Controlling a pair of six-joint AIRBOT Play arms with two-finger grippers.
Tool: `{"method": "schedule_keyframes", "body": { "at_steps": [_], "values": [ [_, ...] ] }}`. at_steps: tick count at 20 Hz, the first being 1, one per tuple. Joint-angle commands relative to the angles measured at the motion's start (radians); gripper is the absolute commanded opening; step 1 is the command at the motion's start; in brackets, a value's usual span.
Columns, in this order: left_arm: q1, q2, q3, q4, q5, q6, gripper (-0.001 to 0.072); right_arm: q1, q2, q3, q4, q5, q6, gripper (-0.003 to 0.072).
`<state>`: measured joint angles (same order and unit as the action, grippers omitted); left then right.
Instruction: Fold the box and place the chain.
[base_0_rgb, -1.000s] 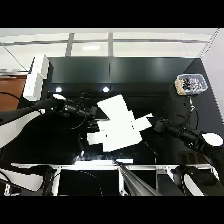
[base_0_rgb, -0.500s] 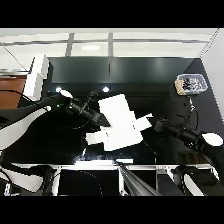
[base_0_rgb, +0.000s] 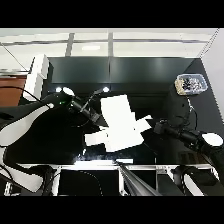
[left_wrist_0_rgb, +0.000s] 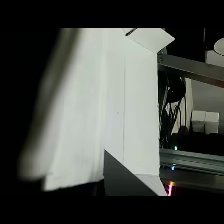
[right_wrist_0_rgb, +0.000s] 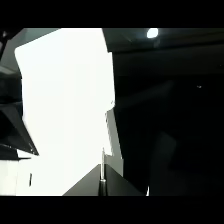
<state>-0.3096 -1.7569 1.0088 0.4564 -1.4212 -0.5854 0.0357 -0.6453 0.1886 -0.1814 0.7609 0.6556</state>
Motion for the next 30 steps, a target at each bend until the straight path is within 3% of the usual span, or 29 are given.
{"method": "schedule_keyframes", "body": {
  "at_steps": [1, 2, 3, 8, 11, 13, 15, 21, 25, 26, 28, 30],
  "values": [
    [0.000, -0.006, 0.007, 0.003, -0.005, 0.003, 0.0029, 0.000, 0.001, 0.001, -0.042, 0.023, 0.018, 0.0246],
    [0.000, -0.005, 0.008, 0.004, -0.007, 0.003, 0.0027, -0.001, 0.001, 0.008, -0.062, 0.022, 0.026, 0.0445],
    [0.000, 0.003, 0.008, 0.008, -0.007, 0.003, 0.0027, -0.005, 0.001, 0.026, -0.105, 0.034, 0.029, 0.0560],
    [-0.020, 0.172, -0.025, 0.085, 0.045, 0.077, 0.0023, -0.090, 0.001, 0.213, -0.432, 0.213, 0.029, 0.0558],
    [-0.078, 0.365, -0.180, 0.063, 0.317, 0.255, 0.0026, -0.140, 0.001, 0.283, -0.489, 0.248, 0.029, 0.0558],
    [-0.119, 0.444, -0.262, 0.074, 0.411, 0.479, 0.0027, -0.154, 0.001, 0.292, -0.489, 0.209, 0.029, 0.0558],
    [-0.153, 0.455, -0.275, 0.166, 0.417, 0.684, 0.0027, -0.154, 0.001, 0.292, -0.484, 0.173, 0.029, 0.0557],
    [-0.194, 0.416, -0.275, 0.301, 0.620, 0.694, 0.0027, -0.152, 0.000, 0.291, -0.554, 0.321, -0.278, 0.0531],
    [-0.195, 0.401, -0.275, 0.340, 0.631, 0.690, 0.0028, -0.127, 0.000, 0.291, -0.597, 0.289, -0.307, 0.0532],
    [-0.195, 0.396, -0.275, 0.340, 0.629, 0.690, 0.0028, -0.092, -0.003, 0.291, -0.662, 0.259, -0.264, 0.0562],
    [-0.194, 0.389, -0.275, 0.340, 0.629, 0.686, 0.0028, 0.007, -0.016, 0.291, -0.834, 0.198, -0.072, 0.0698],
    [-0.194, 0.386, -0.275, 0.340, 0.629, 0.686, 0.0028, 0.100, -0.035, 0.291, -0.879, 0.196, 0.003, 0.0704]
  ]
}}
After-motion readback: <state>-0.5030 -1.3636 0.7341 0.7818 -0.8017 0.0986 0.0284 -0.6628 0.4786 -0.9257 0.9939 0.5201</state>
